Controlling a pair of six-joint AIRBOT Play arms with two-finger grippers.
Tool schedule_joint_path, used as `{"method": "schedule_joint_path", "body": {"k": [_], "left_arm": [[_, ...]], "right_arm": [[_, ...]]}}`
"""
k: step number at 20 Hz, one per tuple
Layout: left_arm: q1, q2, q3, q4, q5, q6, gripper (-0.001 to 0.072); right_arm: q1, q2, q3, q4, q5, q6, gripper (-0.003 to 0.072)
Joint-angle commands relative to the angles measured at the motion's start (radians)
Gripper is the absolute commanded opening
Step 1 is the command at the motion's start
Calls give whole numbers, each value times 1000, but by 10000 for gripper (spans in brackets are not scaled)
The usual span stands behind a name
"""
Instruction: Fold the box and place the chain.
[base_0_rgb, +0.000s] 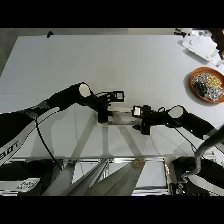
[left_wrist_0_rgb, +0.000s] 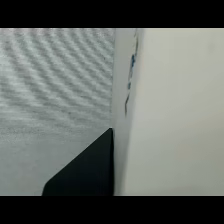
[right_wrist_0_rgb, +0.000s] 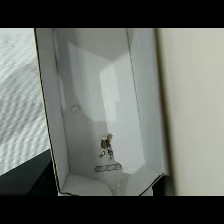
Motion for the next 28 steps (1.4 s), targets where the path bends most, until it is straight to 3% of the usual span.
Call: {"method": "schedule_joint_path", "body": {"k": [1,18,20,21,28], "left_arm": [[0,1,0,0,-7,-2,12],[0,1,0,0,-14,-39,19],[0,1,0,0,-14,-38,19],[0,1,0,0,-14,-38,19],[0,1,0,0,-14,-38,49]], "right_arm": [[0,-13,-1,-14,-38,-5,415],[0,-13,-1,-17,-63,-5,399],[0,-13,-1,-17,-63,-5,266],[0,-13,-1,-17,-63,-5,251],[0,-13,-1,-17,-63,-5,251]]}}
